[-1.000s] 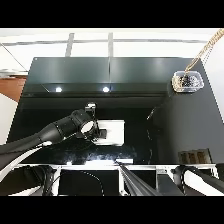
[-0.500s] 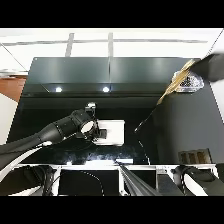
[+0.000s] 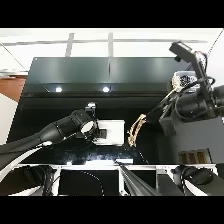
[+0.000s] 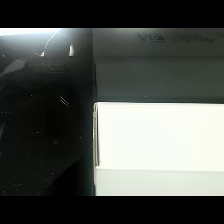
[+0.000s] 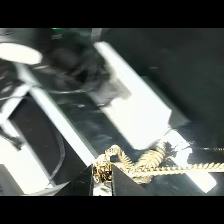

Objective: Fold the box and place the chain.

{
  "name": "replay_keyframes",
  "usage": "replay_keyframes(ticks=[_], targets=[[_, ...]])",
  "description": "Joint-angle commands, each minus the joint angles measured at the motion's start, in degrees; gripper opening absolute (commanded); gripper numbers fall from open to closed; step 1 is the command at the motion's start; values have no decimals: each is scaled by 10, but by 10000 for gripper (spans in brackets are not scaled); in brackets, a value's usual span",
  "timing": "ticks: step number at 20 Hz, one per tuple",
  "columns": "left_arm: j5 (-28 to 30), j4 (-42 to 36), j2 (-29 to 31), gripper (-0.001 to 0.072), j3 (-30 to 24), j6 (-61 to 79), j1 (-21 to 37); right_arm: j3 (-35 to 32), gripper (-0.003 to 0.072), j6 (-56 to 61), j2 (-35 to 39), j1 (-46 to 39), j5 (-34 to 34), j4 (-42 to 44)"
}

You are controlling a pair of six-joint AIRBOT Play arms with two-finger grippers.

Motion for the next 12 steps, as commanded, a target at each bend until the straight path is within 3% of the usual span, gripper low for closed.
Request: replay_keyframes(ticks=[1, 12], targets=[[0, 0, 0, 31, 0, 0, 0, -7, 43, 0, 0, 42, -23, 35], [-1, -2, 0, 31, 0, 0, 0, -8, 43, -10, -23, 66, -49, 75]])
